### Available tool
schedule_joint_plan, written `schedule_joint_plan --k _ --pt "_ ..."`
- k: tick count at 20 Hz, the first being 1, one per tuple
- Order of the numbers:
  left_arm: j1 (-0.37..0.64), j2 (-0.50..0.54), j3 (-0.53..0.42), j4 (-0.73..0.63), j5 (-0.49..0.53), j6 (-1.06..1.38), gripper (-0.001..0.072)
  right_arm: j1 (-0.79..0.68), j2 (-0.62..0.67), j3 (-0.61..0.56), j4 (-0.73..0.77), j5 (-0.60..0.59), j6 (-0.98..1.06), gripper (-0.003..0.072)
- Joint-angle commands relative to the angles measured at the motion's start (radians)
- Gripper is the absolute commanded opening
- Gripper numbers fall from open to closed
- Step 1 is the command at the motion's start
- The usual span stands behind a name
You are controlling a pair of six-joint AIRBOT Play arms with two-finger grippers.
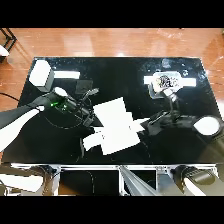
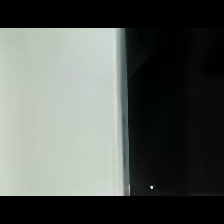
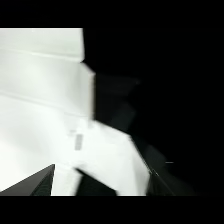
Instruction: Fold the box and place the chain.
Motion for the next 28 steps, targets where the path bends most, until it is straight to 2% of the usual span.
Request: schedule_joint_plan --k 1,3,4,5,6,7,9,10,11,12,14,16,20,23,28 --pt "-0.049 0.105 0.013 0.169 0.014 -0.051 0.0014 -0.112 0.021 0.166 -0.273 0.182 0.010 0.0715" --pt "-0.110 0.222 -0.003 0.286 0.136 -0.057 0.0014 -0.151 0.023 0.177 -0.417 0.185 -0.019 0.0715" --pt "-0.138 0.285 -0.029 0.314 0.254 -0.055 0.0014 -0.159 0.021 0.177 -0.513 0.163 -0.022 0.0715" --pt "-0.161 0.342 -0.069 0.308 0.383 -0.029 0.0015 -0.161 0.021 0.177 -0.592 0.136 -0.022 0.0715" --pt "-0.181 0.383 -0.106 0.301 0.466 0.008 0.0015 -0.161 0.021 0.177 -0.640 0.110 -0.022 0.0715" --pt "-0.203 0.413 -0.141 0.305 0.502 0.044 0.0016 -0.161 0.021 0.177 -0.655 0.093 -0.022 0.0715" --pt "-0.234 0.425 -0.187 0.367 0.463 0.149 0.0017 -0.161 0.021 0.177 -0.637 0.074 -0.021 0.0715" --pt "-0.247 0.418 -0.207 0.457 0.467 0.169 0.0018 -0.161 0.021 0.177 -0.586 0.084 -0.010 0.0711" --pt "-0.252 0.407 -0.221 0.552 0.473 0.169 0.0018 -0.161 0.018 0.172 -0.494 0.081 -0.011 0.0708" --pt "-0.253 0.399 -0.228 0.580 0.471 0.149 0.0018 -0.160 0.014 0.159 -0.373 0.082 -0.033 0.0708" --pt "-0.254 0.390 -0.229 0.537 0.485 0.124 0.0018 -0.142 0.002 0.109 -0.118 0.097 -0.196 0.0709" --pt "-0.253 0.390 -0.229 0.466 0.538 0.157 0.0018 -0.101 -0.004 0.036 0.029 0.097 -0.377 0.0709" --pt "-0.250 0.380 -0.230 0.410 0.578 0.206 0.0019 -0.010 -0.006 -0.078 0.051 0.074 -0.512 0.0708" --pt "-0.243 0.364 -0.230 0.291 0.576 0.281 0.0019 0.064 -0.006 -0.130 0.054 0.017 -0.573 0.0709" --pt "-0.242 0.345 -0.230 0.312 0.578 0.283 0.0019 0.195 -0.021 -0.162 0.054 -0.100 -0.629 0.0709"
